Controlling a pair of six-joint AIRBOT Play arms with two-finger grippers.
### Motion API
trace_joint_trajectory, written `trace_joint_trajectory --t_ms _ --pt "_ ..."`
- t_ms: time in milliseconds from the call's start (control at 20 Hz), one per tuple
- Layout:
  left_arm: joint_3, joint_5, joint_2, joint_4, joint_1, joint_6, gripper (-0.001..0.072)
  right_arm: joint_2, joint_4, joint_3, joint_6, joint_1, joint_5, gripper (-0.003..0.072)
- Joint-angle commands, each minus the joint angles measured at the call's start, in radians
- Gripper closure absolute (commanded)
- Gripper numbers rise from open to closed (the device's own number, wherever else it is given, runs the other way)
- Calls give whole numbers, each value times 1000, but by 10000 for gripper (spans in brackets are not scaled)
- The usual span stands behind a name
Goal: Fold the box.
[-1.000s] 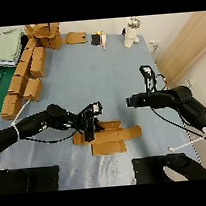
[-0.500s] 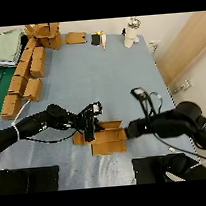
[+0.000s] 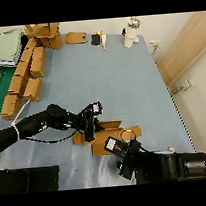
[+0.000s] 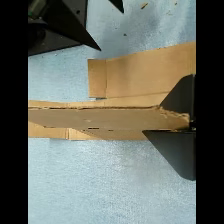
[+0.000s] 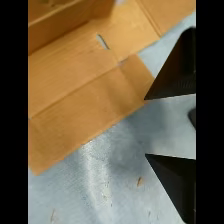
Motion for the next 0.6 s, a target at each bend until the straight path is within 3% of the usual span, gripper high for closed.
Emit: trace_joint_trajectory --t_ms 0,250,550 --pt "-1 0 0 0 0 0 697 -95 -163 -21 7 87 42 183" --pt "-1 0 0 0 0 0 697 -201 -301 -20 8 87 41 183" --pt "-1 0 0 0 0 0 697 -226 -380 -20 13 84 36 184"
